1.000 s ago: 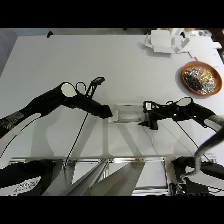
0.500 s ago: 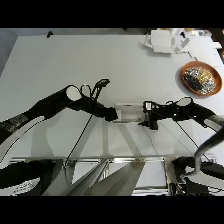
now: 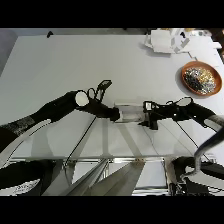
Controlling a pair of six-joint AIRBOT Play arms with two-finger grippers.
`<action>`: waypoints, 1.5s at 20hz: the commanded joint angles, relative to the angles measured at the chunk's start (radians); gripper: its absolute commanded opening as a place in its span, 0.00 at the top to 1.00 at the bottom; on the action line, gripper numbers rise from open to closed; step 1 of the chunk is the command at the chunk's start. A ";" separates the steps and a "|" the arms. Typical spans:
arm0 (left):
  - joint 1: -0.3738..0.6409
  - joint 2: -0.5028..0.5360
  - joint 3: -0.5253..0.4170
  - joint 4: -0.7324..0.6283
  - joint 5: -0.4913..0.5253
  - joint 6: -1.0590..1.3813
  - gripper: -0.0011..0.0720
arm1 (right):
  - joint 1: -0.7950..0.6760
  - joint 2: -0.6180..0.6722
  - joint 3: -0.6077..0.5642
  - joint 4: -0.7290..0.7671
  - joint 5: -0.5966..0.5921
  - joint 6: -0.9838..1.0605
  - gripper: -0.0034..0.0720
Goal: Fold the box and place the chain.
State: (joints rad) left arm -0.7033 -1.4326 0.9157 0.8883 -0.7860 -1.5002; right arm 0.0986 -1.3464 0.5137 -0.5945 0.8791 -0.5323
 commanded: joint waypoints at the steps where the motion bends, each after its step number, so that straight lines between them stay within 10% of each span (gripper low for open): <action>1: -0.032 -0.030 0.045 0.107 0.011 -0.174 0.28 | 0.000 0.000 0.000 0.000 0.000 0.000 0.41; 17: -0.140 -0.198 0.280 0.414 -0.274 -0.740 0.47 | 0.000 0.000 0.000 -0.001 0.000 0.000 0.41; 21: -0.140 -0.201 0.283 0.415 -0.272 -0.807 0.65 | 0.000 0.000 0.000 -0.001 0.000 0.000 0.41; 30: -0.164 -0.335 0.469 0.467 -0.485 -0.822 0.60 | 0.000 0.000 0.000 -0.001 0.000 0.000 0.41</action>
State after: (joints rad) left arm -0.8616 -1.7287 1.3418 1.3403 -1.1915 -2.3051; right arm 0.0986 -1.3464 0.5137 -0.5953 0.8787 -0.5323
